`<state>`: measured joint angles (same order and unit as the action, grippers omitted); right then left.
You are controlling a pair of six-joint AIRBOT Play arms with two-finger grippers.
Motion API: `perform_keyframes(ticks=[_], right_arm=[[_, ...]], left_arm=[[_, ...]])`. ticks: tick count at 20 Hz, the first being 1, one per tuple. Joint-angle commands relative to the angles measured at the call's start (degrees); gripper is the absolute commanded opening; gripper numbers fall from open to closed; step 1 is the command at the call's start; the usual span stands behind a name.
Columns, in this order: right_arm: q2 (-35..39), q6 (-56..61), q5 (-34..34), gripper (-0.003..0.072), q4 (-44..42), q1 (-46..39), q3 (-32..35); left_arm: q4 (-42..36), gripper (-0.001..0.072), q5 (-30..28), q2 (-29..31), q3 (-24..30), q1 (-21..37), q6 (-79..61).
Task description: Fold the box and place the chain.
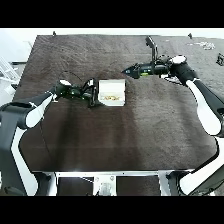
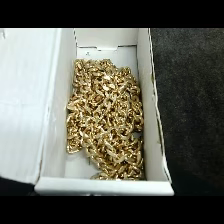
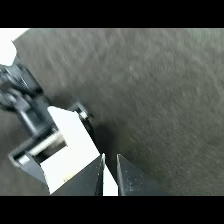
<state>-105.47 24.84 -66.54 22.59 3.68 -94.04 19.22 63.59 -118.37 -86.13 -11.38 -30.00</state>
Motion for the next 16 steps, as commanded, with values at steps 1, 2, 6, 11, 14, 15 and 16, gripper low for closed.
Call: perform_keyframes(ticks=[1,2,6,11,14,15,16], right_arm=[[-2.64,-0.11,-1.68,0.0108,5.55,1.03,-3.19],[-2.91,-0.37,-1.75,0.0108,7.43,1.73,-3.37],[-3.1,-1.55,-3.19,0.0112,13.35,4.85,-3.8],[-3.1,-1.51,-8.94,0.0173,15.65,6.25,-6.16],[-3.1,-1.33,-9.46,0.0174,16.02,6.56,-6.16],[-3.1,-1.33,-10.51,0.0176,16.02,6.78,-6.16],[-3.1,-1.33,-11.45,0.0218,16.04,7.04,-6.16]], left_arm=[[0.0,0.0542,0.09,0.04,0.0,0.04,-0.02],[0.0,0.0542,0.09,0.04,0.0,0.04,-0.02],[0.0,0.0542,0.09,0.04,0.0,0.04,-0.02],[0.0,0.0542,0.09,0.04,0.0,0.04,0.0],[0.0,0.0542,0.09,0.04,0.0,0.04,-0.02],[0.0,0.0542,0.07,0.04,0.0,0.04,-0.02],[0.0,0.0542,0.09,0.04,0.0,0.04,-0.02]])
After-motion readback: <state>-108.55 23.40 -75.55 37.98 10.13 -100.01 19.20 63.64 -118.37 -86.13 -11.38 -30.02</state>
